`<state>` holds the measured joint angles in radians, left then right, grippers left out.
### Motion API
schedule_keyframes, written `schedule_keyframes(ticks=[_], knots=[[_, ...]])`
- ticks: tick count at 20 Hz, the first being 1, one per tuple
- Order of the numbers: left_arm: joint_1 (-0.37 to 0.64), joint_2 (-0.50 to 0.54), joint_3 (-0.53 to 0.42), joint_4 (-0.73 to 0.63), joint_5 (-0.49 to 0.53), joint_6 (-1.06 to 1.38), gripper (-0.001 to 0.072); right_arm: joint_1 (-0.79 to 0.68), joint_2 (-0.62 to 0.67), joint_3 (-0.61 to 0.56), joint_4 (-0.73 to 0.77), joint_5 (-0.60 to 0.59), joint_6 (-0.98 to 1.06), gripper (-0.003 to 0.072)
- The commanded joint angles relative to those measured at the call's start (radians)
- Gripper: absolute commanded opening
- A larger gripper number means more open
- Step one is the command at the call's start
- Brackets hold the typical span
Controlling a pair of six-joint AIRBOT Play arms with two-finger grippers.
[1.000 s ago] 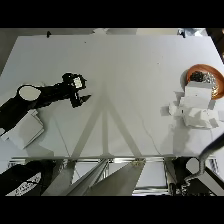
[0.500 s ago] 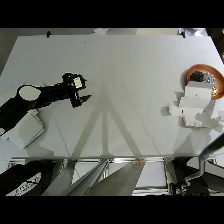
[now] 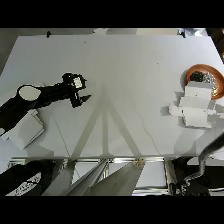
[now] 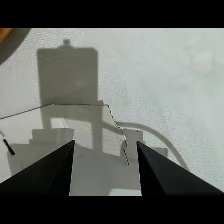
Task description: Fold the box and place the chain.
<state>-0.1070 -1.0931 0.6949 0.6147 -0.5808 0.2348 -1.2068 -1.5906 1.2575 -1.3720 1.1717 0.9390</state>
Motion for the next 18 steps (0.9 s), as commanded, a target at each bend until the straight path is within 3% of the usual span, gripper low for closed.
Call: schedule_keyframes(ticks=[1, 6, 10, 13, 16, 18], knots=[[0.001, 0.001, 0.001, 0.000, 0.000, 0.000, 0.0697, -0.038, -0.042, 0.006, 0.031, 0.031, -0.086, 0.0436], [0.001, 0.001, 0.001, 0.000, 0.000, 0.000, 0.0697, -0.079, -0.066, 0.006, 0.127, 0.018, -0.129, 0.0406], [0.001, 0.001, 0.001, 0.000, 0.000, 0.000, 0.0697, -0.084, -0.119, 0.006, 0.240, 0.072, -0.161, 0.0391], [0.001, 0.001, 0.001, 0.000, 0.000, 0.000, 0.0697, -0.084, -0.146, 0.006, 0.278, 0.111, -0.166, 0.0293], [0.001, 0.001, 0.001, 0.000, 0.000, 0.000, 0.0697, -0.084, -0.148, 0.009, 0.279, 0.122, -0.167, 0.0015], [0.001, 0.001, 0.001, 0.000, 0.000, 0.000, 0.0697, -0.084, -0.147, 0.015, 0.289, 0.159, -0.188, 0.0015]])
